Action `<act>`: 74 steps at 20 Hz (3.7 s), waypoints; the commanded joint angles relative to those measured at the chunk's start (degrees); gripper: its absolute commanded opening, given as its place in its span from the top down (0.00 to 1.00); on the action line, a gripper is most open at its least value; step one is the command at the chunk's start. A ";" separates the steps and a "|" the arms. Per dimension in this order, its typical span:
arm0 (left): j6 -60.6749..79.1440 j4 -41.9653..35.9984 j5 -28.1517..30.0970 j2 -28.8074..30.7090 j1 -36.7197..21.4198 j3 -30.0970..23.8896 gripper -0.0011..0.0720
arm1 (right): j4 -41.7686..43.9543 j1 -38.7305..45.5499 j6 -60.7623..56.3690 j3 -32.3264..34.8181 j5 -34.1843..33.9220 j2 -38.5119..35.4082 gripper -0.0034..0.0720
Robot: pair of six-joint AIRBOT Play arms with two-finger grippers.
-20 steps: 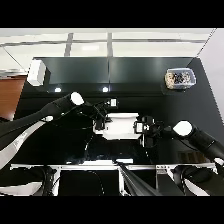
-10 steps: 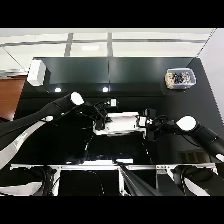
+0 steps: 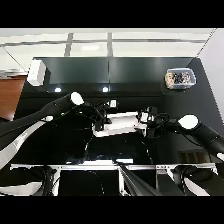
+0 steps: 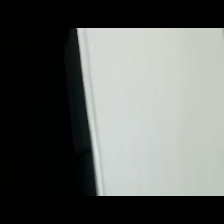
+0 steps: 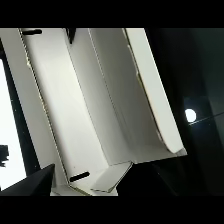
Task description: Fold the box and place the chain.
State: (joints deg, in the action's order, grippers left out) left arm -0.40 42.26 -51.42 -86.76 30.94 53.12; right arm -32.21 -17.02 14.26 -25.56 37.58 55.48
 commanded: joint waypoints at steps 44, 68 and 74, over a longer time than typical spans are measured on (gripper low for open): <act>-0.26 2.03 -0.13 0.04 0.79 0.63 0.95 | -1.92 -0.61 3.04 -2.89 6.16 14.40 0.06; -32.72 34.60 -18.97 14.29 -3.96 6.97 0.12 | -1.95 -0.59 2.91 -2.89 6.10 14.40 0.83; -49.24 26.47 -35.08 17.11 -8.02 4.61 0.95 | -1.95 -0.59 2.91 -2.89 6.10 14.40 0.83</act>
State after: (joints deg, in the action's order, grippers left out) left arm -39.72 72.62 -78.87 -70.85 24.18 59.18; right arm -34.15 -17.56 17.15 -28.42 43.66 69.84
